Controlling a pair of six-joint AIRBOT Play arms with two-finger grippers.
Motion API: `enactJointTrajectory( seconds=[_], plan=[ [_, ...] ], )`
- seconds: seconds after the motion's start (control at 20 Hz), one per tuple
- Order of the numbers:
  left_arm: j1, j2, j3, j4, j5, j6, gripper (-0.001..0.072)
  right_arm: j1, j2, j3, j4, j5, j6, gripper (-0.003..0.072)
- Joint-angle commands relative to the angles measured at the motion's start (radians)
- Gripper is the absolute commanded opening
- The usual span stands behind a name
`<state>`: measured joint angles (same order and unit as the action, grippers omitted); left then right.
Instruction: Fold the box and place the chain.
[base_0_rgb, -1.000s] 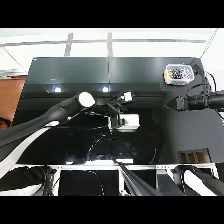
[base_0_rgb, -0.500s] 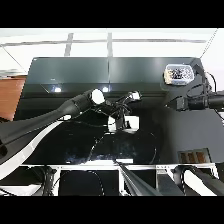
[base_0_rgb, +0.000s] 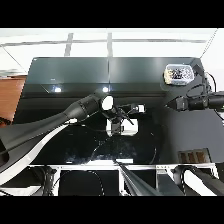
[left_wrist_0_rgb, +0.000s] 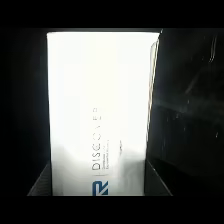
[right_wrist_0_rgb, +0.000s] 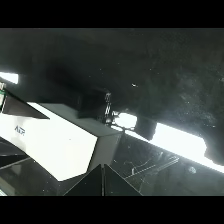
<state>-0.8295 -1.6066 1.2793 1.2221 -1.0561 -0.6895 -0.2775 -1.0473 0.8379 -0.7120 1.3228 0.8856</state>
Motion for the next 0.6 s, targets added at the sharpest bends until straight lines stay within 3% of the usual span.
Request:
enactJointTrajectory(
  seconds=[0.0, 0.15, 0.3, 0.4, 0.55],
  plan=[
    [0.021, 0.027, 0.055, 0.126, -0.064, -0.167, 0.0388, -0.001, 0.001, 0.0, 0.0, 0.008, 0.01, 0.0015],
    [0.159, 0.104, 0.124, 0.289, -0.127, -0.366, 0.0388, -0.001, 0.001, 0.0, 0.0, 0.009, 0.014, 0.0015],
    [0.431, 0.161, 0.169, 0.423, -0.132, -0.578, 0.0389, -0.001, 0.001, 0.0, 0.001, 0.011, 0.032, 0.0015],
    [0.655, 0.15, 0.192, 0.411, -0.106, -0.744, 0.039, -0.001, 0.001, 0.0, 0.002, 0.019, 0.04, 0.0015],
    [0.931, 0.076, 0.248, 0.265, -0.078, -0.727, 0.039, 0.0, 0.001, 0.0, 0.004, 0.02, 0.06, 0.0015]
  ],
)
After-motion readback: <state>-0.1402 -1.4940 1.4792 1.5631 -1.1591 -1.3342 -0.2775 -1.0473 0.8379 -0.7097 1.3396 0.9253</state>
